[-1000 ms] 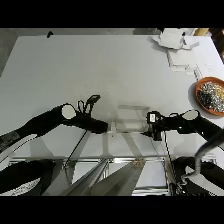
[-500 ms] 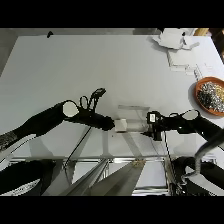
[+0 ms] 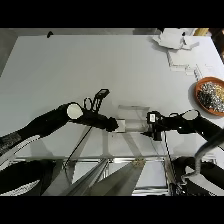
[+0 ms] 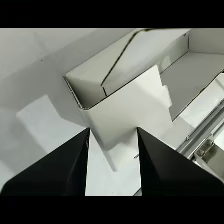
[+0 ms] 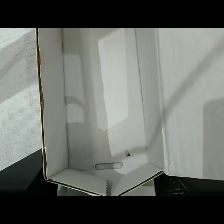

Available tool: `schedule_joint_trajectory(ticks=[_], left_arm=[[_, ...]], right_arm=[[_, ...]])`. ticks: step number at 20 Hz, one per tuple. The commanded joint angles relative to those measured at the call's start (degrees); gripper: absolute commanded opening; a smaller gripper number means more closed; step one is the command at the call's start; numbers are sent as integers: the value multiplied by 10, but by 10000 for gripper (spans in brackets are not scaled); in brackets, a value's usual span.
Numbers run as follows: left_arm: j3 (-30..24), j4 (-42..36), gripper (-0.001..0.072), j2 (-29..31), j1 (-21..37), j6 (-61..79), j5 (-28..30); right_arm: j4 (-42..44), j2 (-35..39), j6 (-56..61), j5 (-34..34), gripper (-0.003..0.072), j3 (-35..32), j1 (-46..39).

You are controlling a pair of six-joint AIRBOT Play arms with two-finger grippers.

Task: Fold the box and place the chain.

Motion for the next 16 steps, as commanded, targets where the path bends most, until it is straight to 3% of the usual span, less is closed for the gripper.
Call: schedule_joint_trajectory(ticks=[1,11,16], left_arm=[[21,26,344,-19,-16,-32,-1],[143,224,341,-89,-75,-267,-74],[225,341,325,-126,-99,-370,-166]], right_arm=[[0,0,0,0,460,0,0],[0,0,0,0,460,0,0],[0,0,0,0,460,0,0]])
